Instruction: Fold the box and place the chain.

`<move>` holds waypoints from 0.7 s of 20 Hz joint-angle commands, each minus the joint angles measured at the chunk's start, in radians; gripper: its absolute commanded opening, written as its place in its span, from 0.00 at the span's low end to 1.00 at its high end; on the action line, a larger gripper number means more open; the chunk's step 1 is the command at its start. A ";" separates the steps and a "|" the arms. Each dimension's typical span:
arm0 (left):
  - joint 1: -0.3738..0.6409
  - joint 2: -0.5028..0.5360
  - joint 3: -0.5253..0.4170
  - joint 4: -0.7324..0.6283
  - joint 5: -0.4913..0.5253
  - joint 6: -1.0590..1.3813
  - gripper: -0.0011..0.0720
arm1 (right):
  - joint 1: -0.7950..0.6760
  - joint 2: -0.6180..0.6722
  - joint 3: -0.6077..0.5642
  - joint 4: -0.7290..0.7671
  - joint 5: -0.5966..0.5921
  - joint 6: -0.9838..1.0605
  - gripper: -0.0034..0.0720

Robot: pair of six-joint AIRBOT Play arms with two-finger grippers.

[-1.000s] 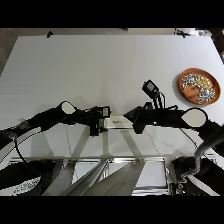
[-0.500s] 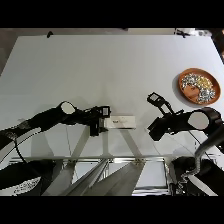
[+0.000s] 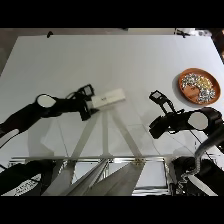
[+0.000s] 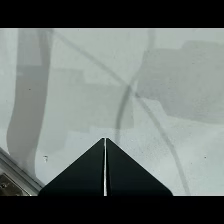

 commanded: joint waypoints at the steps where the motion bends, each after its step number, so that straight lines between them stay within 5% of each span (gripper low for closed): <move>1: 0.209 0.104 0.001 0.176 0.091 -0.269 0.02 | -0.001 0.001 0.001 -0.003 -0.001 0.005 0.06; 5: 0.514 0.148 0.001 0.484 0.046 -0.597 0.02 | -0.001 0.001 0.001 -0.003 -0.015 0.005 0.06; 8: 0.708 0.142 0.001 0.533 0.018 -0.691 0.02 | -0.001 0.001 0.001 -0.003 -0.036 0.005 0.06; 14: 0.909 0.075 0.000 0.728 -0.085 -0.886 0.02 | -0.001 0.001 0.001 -0.003 -0.035 0.005 0.06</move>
